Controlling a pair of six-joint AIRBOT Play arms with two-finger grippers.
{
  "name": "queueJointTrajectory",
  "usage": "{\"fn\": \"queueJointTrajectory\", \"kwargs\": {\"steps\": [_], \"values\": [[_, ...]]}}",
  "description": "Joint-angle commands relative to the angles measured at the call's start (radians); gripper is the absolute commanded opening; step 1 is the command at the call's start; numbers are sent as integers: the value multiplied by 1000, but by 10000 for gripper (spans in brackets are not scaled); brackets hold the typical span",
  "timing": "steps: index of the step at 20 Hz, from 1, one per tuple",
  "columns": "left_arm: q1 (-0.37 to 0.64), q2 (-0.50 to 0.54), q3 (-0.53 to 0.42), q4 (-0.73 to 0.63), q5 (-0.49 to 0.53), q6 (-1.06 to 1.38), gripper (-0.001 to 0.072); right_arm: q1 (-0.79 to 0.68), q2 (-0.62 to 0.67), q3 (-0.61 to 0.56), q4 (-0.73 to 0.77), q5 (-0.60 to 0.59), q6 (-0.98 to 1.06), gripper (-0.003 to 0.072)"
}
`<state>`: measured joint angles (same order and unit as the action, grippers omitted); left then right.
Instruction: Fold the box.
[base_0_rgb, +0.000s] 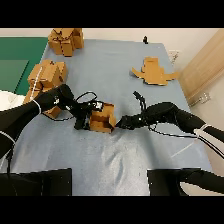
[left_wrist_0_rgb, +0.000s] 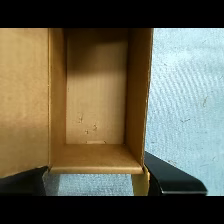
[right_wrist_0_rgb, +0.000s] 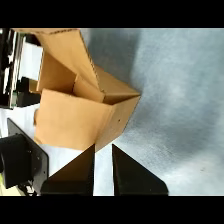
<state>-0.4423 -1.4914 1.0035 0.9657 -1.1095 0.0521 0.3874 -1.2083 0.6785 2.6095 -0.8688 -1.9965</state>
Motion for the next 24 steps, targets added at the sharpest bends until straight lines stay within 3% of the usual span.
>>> {"fn": "queueJointTrajectory", "kwargs": {"steps": [1,5,9,13,17,24], "values": [[0,0,0,0,-1,-1,284,2,-9,3,32,-9,-2,176],[0,0,0,0,-1,-1,284,20,-13,4,44,31,-2,177],[0,0,0,0,0,-1,284,61,-34,24,52,100,18,470],[0,0,0,1,0,-1,284,85,-61,76,-81,117,220,470],[0,0,0,1,0,-1,284,168,-77,169,-387,118,549,469],[0,0,0,0,0,-1,284,302,-186,373,-729,4,956,468]]}}
